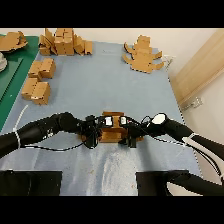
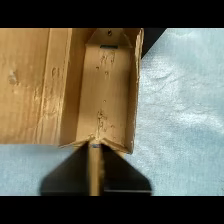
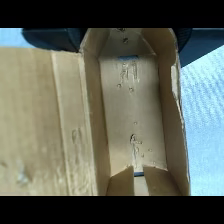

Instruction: Fold the box.

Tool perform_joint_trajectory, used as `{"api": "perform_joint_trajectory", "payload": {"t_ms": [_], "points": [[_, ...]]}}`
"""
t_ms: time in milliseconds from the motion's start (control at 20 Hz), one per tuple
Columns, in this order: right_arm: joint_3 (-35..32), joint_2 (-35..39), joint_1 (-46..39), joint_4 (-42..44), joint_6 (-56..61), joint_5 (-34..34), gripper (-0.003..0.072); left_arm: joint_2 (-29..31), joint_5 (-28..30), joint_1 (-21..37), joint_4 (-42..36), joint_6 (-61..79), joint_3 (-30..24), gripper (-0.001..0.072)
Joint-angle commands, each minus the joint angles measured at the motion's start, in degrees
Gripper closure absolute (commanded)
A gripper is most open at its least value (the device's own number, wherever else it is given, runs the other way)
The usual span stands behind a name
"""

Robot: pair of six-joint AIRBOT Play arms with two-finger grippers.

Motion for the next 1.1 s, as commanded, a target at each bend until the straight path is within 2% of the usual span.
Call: {"api": "perform_joint_trajectory", "payload": {"t_ms": [0,200,600,650,700,1050], "points": [[0.0,0.0,0.0,0.0,0.0,0.0,0.0120,0.0,0.1,0.0,-0.8,0.1,0.0,0.0698],[0.0,0.0,0.0,0.0,0.0,0.0,0.0121,0.0,0.0,0.0,-3.3,0.1,0.0,0.0698],[0.0,0.0,0.0,0.0,0.0,0.0,0.0120,0.0,0.0,0.0,-3.4,0.1,0.0,0.0696],[0.0,0.0,0.0,0.0,0.0,0.0,0.0120,0.0,0.0,0.0,-3.4,0.1,0.0,0.0566],[0.0,0.0,0.0,0.0,0.0,0.0,0.0120,0.0,0.0,0.0,-3.4,0.1,0.0,0.0398],[0.0,0.0,0.0,0.0,0.0,0.0,0.0120,0.0,-0.2,0.0,-3.4,0.1,0.0,0.0401]]}}
